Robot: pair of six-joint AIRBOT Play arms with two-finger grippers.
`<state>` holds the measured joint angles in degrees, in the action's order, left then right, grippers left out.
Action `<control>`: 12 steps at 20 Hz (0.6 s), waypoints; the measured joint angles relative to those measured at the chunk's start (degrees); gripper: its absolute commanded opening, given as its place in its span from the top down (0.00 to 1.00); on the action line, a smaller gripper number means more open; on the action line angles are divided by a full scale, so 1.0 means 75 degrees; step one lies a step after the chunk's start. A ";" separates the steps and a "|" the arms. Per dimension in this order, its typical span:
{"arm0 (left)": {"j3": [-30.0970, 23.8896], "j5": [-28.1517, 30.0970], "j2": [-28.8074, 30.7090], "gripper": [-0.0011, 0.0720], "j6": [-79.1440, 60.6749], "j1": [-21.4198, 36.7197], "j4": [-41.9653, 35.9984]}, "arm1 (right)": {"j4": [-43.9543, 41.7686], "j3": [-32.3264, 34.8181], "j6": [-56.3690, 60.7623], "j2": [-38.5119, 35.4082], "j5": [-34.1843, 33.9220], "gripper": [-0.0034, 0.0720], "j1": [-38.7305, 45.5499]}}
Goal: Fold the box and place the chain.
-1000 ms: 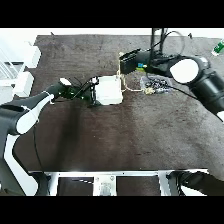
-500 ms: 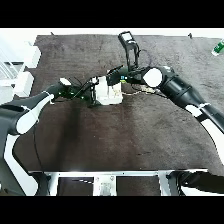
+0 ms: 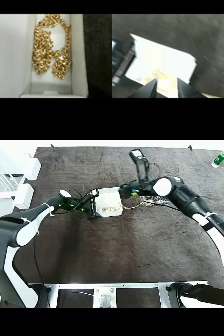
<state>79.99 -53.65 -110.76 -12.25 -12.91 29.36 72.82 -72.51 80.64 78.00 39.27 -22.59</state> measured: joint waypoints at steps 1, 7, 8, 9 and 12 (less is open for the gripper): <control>0.0000 0.0000 0.0000 0.35 0.0000 0.0000 0.0000 | 0.0000 0.0274 0.0082 -0.0102 -0.0006 0.55 0.0248; 0.0000 -0.0003 0.0000 0.35 0.0003 0.0000 0.0000 | -0.0329 0.2259 0.1061 -0.0181 -0.1358 0.55 0.1510; 0.0000 0.0000 0.0000 0.35 0.0003 0.0000 0.0003 | -0.0472 0.2480 0.1183 -0.0087 -0.1699 0.55 0.1591; 0.0000 0.0000 0.0000 0.35 0.0000 0.0000 0.0003 | -0.0659 0.2655 0.1247 0.0050 -0.2057 0.52 0.1649; 0.0000 0.0000 0.0000 0.35 0.0003 0.0000 0.0003 | -0.1300 0.2844 0.1399 0.0571 -0.2888 0.50 0.1751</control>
<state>79.99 -53.65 -110.76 -12.23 -12.91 29.39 63.07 -51.18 91.13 82.28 17.61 -9.45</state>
